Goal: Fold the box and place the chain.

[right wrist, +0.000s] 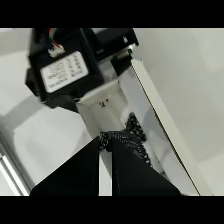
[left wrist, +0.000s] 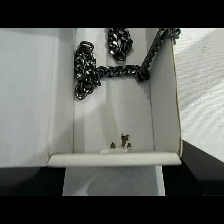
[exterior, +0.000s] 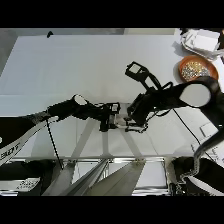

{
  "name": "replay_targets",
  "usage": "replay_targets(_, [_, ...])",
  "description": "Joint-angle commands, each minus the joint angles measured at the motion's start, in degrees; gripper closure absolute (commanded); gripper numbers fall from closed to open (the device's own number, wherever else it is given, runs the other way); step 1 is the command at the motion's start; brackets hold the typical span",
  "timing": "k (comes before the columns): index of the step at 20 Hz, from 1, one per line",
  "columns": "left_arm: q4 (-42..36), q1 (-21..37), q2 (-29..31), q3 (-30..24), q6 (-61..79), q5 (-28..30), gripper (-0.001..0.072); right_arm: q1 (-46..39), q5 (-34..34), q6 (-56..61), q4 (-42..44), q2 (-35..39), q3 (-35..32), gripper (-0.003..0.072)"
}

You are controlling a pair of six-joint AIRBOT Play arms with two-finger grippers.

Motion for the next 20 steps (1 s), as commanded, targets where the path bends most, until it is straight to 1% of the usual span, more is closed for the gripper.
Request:
replay_targets(1, [0.00,0.00,0.02,0.04,0.00,0.02,0.0377,0.33,-3.50,2.67,-1.70,-4.61,-2.43,0.0676])
replay_targets(4, [0.02,0.00,0.02,0.04,0.00,0.00,0.0377,0.33,-8.46,5.14,-1.92,-5.22,-6.67,0.0675])
replay_targets(6, [0.02,0.00,0.02,0.04,0.00,0.02,0.0377,0.33,-12.96,5.77,-1.20,-5.29,-9.88,0.0675])
replay_targets(9, [0.02,0.02,0.02,0.04,0.00,0.00,0.0377,0.33,-15.41,6.54,-1.31,-5.29,-13.75,0.0662])
replay_targets(10, [0.02,0.02,0.02,0.04,0.00,0.02,0.0377,0.33,-15.65,7.15,-1.40,-5.29,-14.36,0.0612])
replay_targets(13, [0.00,0.00,0.02,0.04,0.02,0.00,0.0377,0.33,-15.98,7.30,-1.22,-5.29,-14.45,0.0585])
replay_targets(14, [0.02,0.02,0.02,0.04,0.00,0.00,0.0377,0.33,-15.91,8.17,-1.25,-5.18,-14.43,0.0544])
replay_targets(15, [0.00,0.00,0.02,0.04,0.00,0.00,0.0377,0.26,-15.34,8.74,-1.27,-4.72,-14.36,0.0479])
replay_targets(16, [0.02,0.00,0.02,0.04,0.00,0.02,0.0377,0.26,-14.29,8.72,-1.36,-3.96,-14.10,0.0444])
replay_targets(18, [0.02,0.02,0.02,0.04,0.02,0.02,0.0377,0.26,-12.44,8.72,-2.32,-1.11,-13.00,0.0441])
replay_targets(20, [0.00,0.00,0.02,0.04,0.02,0.00,0.0377,0.26,-8.83,8.74,-5.92,3.17,-11.37,0.0442])
